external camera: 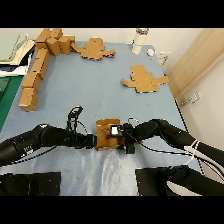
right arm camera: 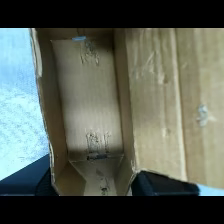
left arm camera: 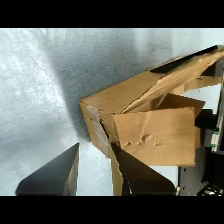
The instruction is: Fold the box.
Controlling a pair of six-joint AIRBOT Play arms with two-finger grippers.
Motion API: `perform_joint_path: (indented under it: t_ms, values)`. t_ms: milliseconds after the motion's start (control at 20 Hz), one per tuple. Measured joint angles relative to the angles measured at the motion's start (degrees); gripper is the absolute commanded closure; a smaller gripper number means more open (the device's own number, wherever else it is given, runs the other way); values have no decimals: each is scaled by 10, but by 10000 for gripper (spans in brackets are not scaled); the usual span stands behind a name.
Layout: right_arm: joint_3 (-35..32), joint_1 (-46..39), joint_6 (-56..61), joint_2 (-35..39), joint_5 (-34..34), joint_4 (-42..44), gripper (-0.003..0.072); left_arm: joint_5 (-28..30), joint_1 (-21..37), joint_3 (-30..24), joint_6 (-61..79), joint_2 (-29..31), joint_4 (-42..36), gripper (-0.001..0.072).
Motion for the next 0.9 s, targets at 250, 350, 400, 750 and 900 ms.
perform_joint_path:
  t_ms: [250, 350, 400, 750, 900]
  values:
    - [0, 0, 0, 0, 0, 0, 124, -52, 37, 20, 18, 0, 0, 383]
    - [0, 0, 0, 0, 0, 0, 124, -58, 43, 27, 32, 0, -3, 383]
    - [0, 0, 0, 0, 0, 0, 124, -61, 44, 30, 43, 0, -8, 382]
    - [0, 0, 0, 0, 0, 0, 124, -68, 47, 36, 134, -11, -75, 136]
    - [0, 0, 0, 0, 0, 0, 124, -67, 43, 36, 149, -31, -92, 137]
